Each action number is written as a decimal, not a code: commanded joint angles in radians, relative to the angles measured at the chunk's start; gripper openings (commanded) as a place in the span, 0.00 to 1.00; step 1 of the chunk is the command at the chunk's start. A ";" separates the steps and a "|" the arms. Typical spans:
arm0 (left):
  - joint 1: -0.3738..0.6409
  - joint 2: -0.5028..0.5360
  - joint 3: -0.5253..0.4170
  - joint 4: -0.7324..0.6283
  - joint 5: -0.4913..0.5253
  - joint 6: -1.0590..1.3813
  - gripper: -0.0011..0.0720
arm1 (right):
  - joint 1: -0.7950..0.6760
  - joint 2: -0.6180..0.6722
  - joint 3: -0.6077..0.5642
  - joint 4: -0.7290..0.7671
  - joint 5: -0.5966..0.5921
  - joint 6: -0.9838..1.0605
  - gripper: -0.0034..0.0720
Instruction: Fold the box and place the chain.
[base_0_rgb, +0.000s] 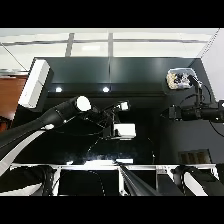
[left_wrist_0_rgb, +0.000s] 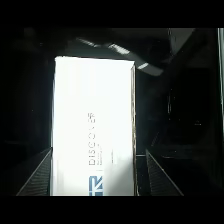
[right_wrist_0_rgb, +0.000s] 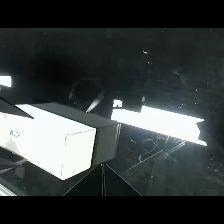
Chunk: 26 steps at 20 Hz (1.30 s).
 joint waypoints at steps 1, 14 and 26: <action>-0.006 -0.005 0.006 0.001 -0.009 0.000 0.99 | -0.001 0.000 0.000 0.000 0.001 -0.048 0.07; -0.077 -0.006 0.006 0.092 0.028 -0.059 0.99 | -0.001 0.000 0.000 0.000 -0.025 -0.072 0.07; -0.171 -0.065 0.025 0.203 0.146 -0.187 0.64 | -0.001 0.000 0.000 -0.023 -0.019 -0.071 0.07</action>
